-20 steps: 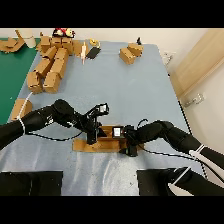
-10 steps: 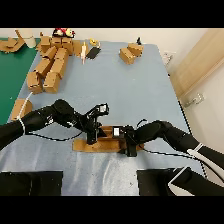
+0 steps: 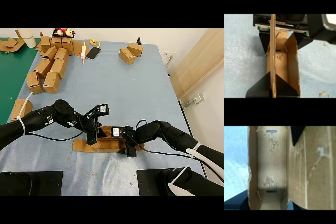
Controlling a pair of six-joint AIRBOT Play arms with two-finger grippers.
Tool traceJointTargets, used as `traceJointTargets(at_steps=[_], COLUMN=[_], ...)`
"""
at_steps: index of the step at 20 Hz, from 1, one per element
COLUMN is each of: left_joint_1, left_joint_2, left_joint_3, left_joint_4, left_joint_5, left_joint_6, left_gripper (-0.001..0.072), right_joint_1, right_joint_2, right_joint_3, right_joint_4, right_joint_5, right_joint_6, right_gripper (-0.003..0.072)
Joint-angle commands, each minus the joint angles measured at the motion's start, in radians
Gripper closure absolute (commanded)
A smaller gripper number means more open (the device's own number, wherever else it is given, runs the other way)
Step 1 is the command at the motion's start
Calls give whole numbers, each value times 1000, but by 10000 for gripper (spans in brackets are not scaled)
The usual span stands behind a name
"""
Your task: Fold the box.
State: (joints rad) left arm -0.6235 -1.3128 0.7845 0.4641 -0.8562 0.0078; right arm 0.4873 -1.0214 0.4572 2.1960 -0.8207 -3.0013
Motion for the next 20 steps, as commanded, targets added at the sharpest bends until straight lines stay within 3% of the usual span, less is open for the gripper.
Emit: traceJointTargets(at_steps=[1,4,6,10,20], left_joint_1=[0,0,0,0,0], left_joint_2=[-1,-1,-1,-1,-1], left_joint_3=[0,0,0,0,0], left_joint_4=[0,0,0,0,0], left_joint_5=[0,0,0,0,0], left_joint_6=[0,0,0,0,0], left_gripper=[698,698,698,698,698], right_joint_1=[1,1,1,1,1], right_joint_2=[-2,-2,-2,-2,-2], right_joint_3=[0,0,0,0,0], right_joint_4=[-1,-1,-1,-8,-18], right_joint_5=[1,2,1,1,1], right_joint_6=[1,1,1,1,1], right_gripper=[78,79,135,153,152])
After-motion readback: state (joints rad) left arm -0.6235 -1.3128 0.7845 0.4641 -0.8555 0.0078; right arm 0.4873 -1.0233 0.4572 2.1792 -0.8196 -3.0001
